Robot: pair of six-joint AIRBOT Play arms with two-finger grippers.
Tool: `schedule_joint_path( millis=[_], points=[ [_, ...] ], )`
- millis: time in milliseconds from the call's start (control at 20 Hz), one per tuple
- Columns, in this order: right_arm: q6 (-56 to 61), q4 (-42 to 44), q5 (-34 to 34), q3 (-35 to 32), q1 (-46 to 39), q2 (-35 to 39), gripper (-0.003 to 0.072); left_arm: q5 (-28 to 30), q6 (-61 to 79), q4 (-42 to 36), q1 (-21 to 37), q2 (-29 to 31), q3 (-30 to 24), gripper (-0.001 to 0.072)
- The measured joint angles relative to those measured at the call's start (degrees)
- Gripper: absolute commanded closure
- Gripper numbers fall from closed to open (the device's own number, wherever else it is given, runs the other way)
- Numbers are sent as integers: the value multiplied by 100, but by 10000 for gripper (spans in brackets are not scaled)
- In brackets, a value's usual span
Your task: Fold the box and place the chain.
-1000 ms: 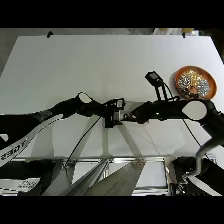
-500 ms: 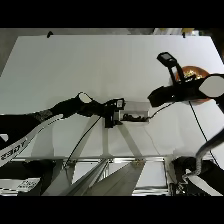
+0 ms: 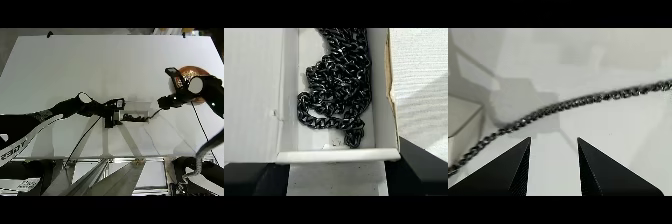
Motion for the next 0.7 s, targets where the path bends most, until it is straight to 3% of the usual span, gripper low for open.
schedule_joint_path(
  millis=[350,600,700],
  points=[
    [463,-164,-509,-216,-28,-516,373,0,2,0,0,0,0,437],
    [588,-249,-815,-236,-28,-778,424,0,2,0,0,0,0,437],
    [608,-282,-870,-236,-28,-866,563,0,0,0,0,0,0,437]
  ],
)
